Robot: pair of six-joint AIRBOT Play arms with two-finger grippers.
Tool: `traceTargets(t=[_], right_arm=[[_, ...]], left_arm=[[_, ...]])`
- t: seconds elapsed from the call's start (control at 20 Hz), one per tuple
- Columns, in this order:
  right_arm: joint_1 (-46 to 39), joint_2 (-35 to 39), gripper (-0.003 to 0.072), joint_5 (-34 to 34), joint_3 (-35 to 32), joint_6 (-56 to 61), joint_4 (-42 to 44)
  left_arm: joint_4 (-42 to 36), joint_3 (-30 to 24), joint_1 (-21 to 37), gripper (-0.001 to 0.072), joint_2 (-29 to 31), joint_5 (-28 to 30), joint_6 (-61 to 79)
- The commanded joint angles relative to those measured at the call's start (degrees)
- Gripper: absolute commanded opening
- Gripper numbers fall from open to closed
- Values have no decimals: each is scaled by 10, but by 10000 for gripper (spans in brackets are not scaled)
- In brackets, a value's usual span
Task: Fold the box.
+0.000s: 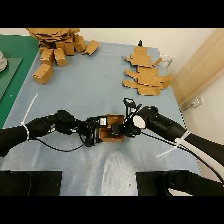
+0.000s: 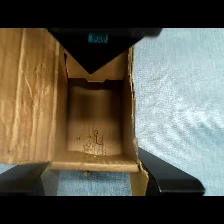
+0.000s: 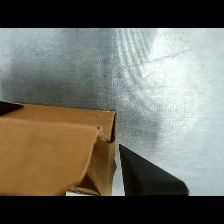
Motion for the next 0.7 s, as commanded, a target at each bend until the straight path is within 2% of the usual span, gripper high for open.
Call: traceTargets(t=[0.0,0.05,0.15,0.25,0.3,0.35,0.45,0.65], right_arm=[[4,-37,477,4,7,30,-5],[4,-47,475,3,7,37,-6],[4,-64,413,-7,7,41,-5],[4,-73,223,-10,9,41,-8],[4,-72,175,-10,10,41,-14],[4,-72,88,-11,14,40,-21],[4,-73,4,-11,26,40,-37],[4,-73,3,-10,32,26,-39]], left_arm=[[0,0,0,461,0,0,0],[0,0,0,461,0,0,0],[0,0,0,461,0,0,0],[0,0,0,461,0,0,0],[0,0,0,461,0,0,0],[0,0,0,461,0,0,0],[0,0,0,461,0,0,0],[0,0,0,461,0,0,0]])
